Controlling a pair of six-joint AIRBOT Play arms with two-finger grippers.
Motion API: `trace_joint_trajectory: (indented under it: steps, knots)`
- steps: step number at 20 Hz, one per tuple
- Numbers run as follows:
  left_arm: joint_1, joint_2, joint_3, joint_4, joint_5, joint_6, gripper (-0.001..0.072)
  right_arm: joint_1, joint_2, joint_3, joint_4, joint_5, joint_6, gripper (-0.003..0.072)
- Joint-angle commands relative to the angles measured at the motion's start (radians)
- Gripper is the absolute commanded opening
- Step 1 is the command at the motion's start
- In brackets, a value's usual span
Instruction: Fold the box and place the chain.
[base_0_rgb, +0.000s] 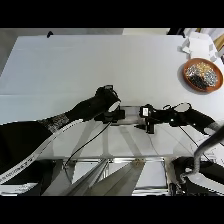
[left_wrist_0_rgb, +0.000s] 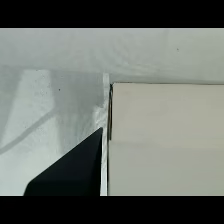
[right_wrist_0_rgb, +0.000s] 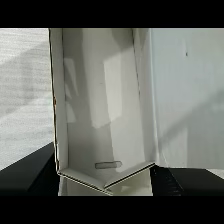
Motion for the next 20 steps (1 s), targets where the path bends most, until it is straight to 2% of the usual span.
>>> trace_joint_trajectory:
  steps: [1,8,9,10,20]
  knots:
    - [-0.002,-0.012,0.0,0.003,-0.003,-0.001,0.0151,0.0,0.001,0.0,0.0,0.0,0.0,0.0421]
    - [-0.011,-0.039,0.0,-0.001,-0.003,-0.001,0.0144,0.0,0.001,0.0,0.0,0.0,0.0,0.0421]
    - [-0.013,-0.04,0.0,-0.004,-0.003,-0.001,0.0106,0.0,0.001,0.0,0.0,0.0,0.0,0.0421]
    - [-0.013,-0.039,0.0,-0.005,-0.003,-0.001,0.0002,0.0,0.001,0.0,0.0,0.0,0.0,0.0421]
    - [-0.008,-0.026,0.0,-0.034,-0.043,0.003,0.0017,0.0,0.001,0.0,0.0,0.0,0.0,0.0421]
